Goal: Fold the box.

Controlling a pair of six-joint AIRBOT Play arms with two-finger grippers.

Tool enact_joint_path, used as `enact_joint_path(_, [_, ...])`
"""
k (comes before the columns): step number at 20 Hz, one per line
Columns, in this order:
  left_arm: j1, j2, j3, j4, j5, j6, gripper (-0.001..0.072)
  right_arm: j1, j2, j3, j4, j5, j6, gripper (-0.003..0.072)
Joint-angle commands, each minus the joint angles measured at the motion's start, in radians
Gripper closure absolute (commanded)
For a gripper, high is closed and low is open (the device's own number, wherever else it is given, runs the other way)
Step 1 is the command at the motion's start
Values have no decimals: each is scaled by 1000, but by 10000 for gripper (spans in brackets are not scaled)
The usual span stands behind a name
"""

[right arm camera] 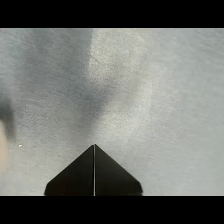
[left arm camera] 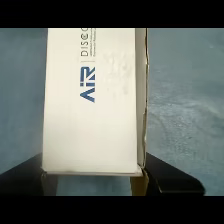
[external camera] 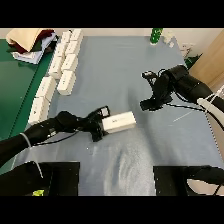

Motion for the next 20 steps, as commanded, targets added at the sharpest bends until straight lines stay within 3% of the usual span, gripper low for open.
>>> enact_joint_path(1, [179,165,1,304,-69,-480,351,0,-1,1,1,-3,1,682])
enact_joint_path(4, [433,257,1,605,-275,-828,351,0,-1,1,1,-3,1,682])
enact_joint_path(6, [599,269,-6,629,-352,-862,351,0,-1,1,1,-3,1,682])
enact_joint_path(9, [761,269,-27,621,-315,-863,351,0,-1,1,1,-3,1,682])
enact_joint_path(12, [792,245,-29,603,-192,-863,351,0,-1,1,0,-3,1,682])
enact_joint_path(16, [791,122,-26,525,-60,-863,351,0,-1,1,1,-3,1,682])
enact_joint_path(20, [771,-5,11,488,-1,-848,351,0,-1,1,1,-3,1,682])
